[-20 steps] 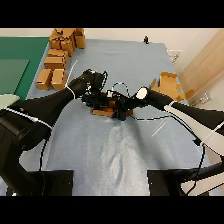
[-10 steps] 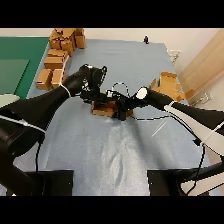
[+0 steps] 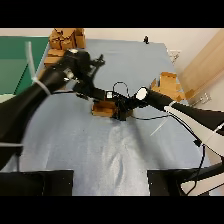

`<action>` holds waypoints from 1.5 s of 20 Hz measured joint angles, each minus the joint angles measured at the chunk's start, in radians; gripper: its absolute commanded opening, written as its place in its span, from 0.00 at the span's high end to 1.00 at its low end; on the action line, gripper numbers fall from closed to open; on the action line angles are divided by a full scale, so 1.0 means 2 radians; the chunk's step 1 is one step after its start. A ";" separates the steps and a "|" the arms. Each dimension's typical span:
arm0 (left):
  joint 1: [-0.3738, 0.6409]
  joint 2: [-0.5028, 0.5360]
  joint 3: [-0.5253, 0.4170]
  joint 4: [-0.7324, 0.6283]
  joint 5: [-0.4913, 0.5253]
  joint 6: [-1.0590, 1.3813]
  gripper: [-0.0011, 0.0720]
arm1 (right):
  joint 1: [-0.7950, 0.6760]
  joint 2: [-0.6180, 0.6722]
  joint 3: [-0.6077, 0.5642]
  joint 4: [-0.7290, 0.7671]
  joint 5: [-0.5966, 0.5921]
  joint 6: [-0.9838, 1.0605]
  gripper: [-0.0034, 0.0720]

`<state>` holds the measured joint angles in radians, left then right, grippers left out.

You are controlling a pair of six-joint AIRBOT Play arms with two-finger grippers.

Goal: Fold the box.

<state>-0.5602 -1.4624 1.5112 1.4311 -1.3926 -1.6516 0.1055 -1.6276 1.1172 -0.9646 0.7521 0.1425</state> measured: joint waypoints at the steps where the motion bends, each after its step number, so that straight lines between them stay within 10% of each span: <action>1: 0.009 0.016 -0.002 -0.008 -0.001 0.020 0.24 | -0.001 0.000 0.000 0.003 0.002 0.001 0.28; 8: 0.114 0.088 -0.076 -0.157 -0.043 0.231 0.24 | 0.000 0.000 0.000 0.001 0.000 0.000 0.28; 15: 0.228 0.055 -0.192 -0.248 0.004 0.602 0.24 | -0.001 0.000 0.000 0.001 0.000 -0.001 0.28; 23: 0.258 -0.012 -0.209 -0.354 0.116 0.860 0.04 | 0.000 0.000 0.000 0.001 -0.001 -0.001 0.28; 30: 0.247 -0.055 -0.177 -0.397 0.081 0.970 0.04 | -0.001 0.000 0.000 0.001 -0.001 -0.001 0.28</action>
<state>-0.0658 -1.5719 1.1576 0.6361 -1.2301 0.2886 0.1043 -1.6279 1.1172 -0.9619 0.7509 0.1410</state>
